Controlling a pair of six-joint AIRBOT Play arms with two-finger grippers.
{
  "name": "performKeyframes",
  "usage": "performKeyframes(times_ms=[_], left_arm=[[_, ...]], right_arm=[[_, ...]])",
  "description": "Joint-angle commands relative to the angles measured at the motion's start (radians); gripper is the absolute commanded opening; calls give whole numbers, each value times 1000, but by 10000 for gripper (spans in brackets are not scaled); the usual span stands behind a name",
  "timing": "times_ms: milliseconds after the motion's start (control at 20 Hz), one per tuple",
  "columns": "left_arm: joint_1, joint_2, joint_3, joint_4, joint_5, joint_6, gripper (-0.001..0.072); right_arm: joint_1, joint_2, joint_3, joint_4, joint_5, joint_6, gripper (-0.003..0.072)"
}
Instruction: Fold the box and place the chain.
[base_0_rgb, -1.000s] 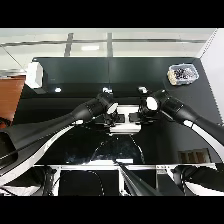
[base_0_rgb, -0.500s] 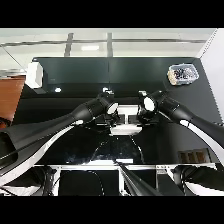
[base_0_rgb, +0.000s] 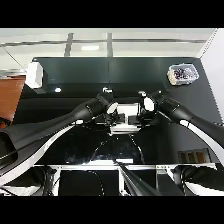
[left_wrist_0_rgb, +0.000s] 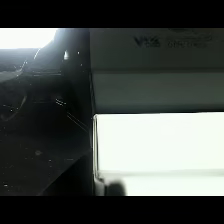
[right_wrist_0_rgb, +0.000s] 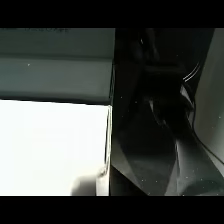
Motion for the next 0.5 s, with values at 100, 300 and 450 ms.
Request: performKeyframes(times_ms=[100, 300, 450], left_arm=[[0, 0, 0, -1, -3, 2, 28], [0, 0, 0, -1, 1, 2, 27], [0, 0, 0, 0, 1, 2, 28]], right_arm=[[0, 32, 40, -6, -2, -66, 257], [-21, 145, 101, -10, 41, -148, 257], [-97, 262, 116, -166, 50, -186, 257]])
